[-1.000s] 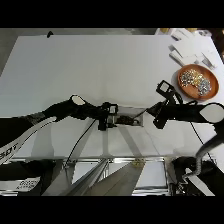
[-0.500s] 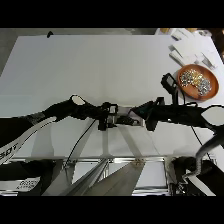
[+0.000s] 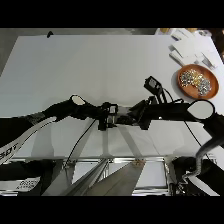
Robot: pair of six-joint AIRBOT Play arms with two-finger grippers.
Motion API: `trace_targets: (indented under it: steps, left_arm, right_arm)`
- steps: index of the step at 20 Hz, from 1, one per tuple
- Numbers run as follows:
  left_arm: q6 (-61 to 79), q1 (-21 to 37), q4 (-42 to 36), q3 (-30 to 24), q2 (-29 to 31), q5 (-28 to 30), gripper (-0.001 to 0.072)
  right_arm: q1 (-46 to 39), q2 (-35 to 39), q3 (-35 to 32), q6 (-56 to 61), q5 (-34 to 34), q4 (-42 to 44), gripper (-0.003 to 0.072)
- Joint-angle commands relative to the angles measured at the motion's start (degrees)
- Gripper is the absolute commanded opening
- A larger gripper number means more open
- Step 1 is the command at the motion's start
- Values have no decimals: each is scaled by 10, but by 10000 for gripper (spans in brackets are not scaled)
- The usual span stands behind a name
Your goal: Fold the box and place the chain.
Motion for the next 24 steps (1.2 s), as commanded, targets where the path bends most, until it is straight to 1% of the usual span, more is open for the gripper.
trace_targets:
  steps: [1, 3, 4, 5, 7, 9, 11, 12, 14, 18, 19, 20, 21, 22, 24]
  left_arm:
    - [0, 0, 0, 0, 0, 0, 252]
    - [0, 0, 0, 0, 0, 0, 252]
    - [0, 0, 0, 0, 0, 0, 252]
    - [0, 0, 0, 0, 0, 0, 252]
    - [0, 0, 0, 0, 0, 0, 252]
    - [0, 0, 0, 0, 0, 0, 252]
    - [0, 0, 0, 0, 0, 0, 252]
    - [0, 0, 0, 0, 0, 0, 252]
    - [0, 0, 0, 0, 0, 0, 252]
    - [0, 0, 0, 0, 0, 0, 252]
    - [0, 0, 0, 0, 0, 0, 252]
    - [0, 0, 0, 0, 0, 0, 252]
    - [0, 0, 0, 0, 0, 0, 252]
    - [0, 0, 0, 0, 0, 0, 252]
    - [0, 0, 0, 0, 0, 0, 252]
  right_arm:
    - [-59, -2, 80, 3, 62, -67, 220]
    - [-115, -2, 105, 24, 69, -117, 216]
    - [-141, -3, 105, 49, 65, -142, 177]
    - [-166, -8, 105, 92, 63, -183, 104]
    - [-195, -27, 104, 178, 63, -273, 101]
    - [-199, -56, 104, 255, 38, -344, 105]
    - [-199, -92, 104, 356, -1, -353, 105]
    - [-199, -111, 104, 380, -9, -353, 105]
    - [-199, -146, 104, 381, -10, -363, 103]
    - [-199, -177, 104, 381, -11, -389, 105]
    - [-199, -181, 104, 381, -13, -390, 116]
    - [-199, -184, 104, 381, -15, -390, 163]
    - [-199, -187, 104, 381, -16, -390, 250]
    - [-199, -190, 103, 381, -19, -392, 274]
    - [-189, -191, 100, 381, -31, -405, 273]
